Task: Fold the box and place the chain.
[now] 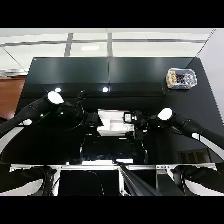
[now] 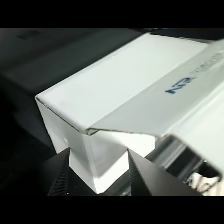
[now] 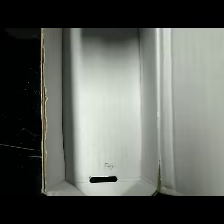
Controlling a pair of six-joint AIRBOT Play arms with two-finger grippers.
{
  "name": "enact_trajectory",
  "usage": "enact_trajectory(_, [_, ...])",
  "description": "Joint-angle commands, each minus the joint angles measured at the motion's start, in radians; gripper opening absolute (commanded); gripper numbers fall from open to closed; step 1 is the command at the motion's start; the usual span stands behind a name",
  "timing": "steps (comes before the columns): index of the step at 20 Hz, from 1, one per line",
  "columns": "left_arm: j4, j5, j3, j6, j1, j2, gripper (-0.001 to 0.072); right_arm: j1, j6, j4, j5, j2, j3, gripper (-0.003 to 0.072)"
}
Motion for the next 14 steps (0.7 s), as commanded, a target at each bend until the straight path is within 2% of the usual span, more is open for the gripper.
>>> enact_trajectory(1, [0.198, 0.038, 0.064, -0.232, -0.087, 0.000, 0.0420, 0.000, 0.000, 0.000, 0.000, 0.000, 0.001, 0.0414])
enact_trajectory(6, [0.519, 0.061, 0.103, -0.600, -0.210, 0.000, 0.0416, 0.000, 0.000, 0.000, 0.000, 0.000, 0.001, 0.0414])
enact_trajectory(10, [0.570, 0.071, 0.105, -0.700, -0.257, -0.002, 0.0415, 0.000, 0.000, 0.000, 0.000, 0.000, 0.001, 0.0414])
enact_trajectory(11, [0.570, 0.067, 0.112, -0.703, -0.263, -0.007, 0.0392, 0.000, 0.000, 0.000, 0.000, 0.000, 0.001, 0.0414])
enact_trajectory(14, [0.657, 0.013, 0.171, -0.786, -0.309, -0.050, 0.0389, 0.000, 0.000, 0.000, 0.000, 0.000, 0.001, 0.0413])
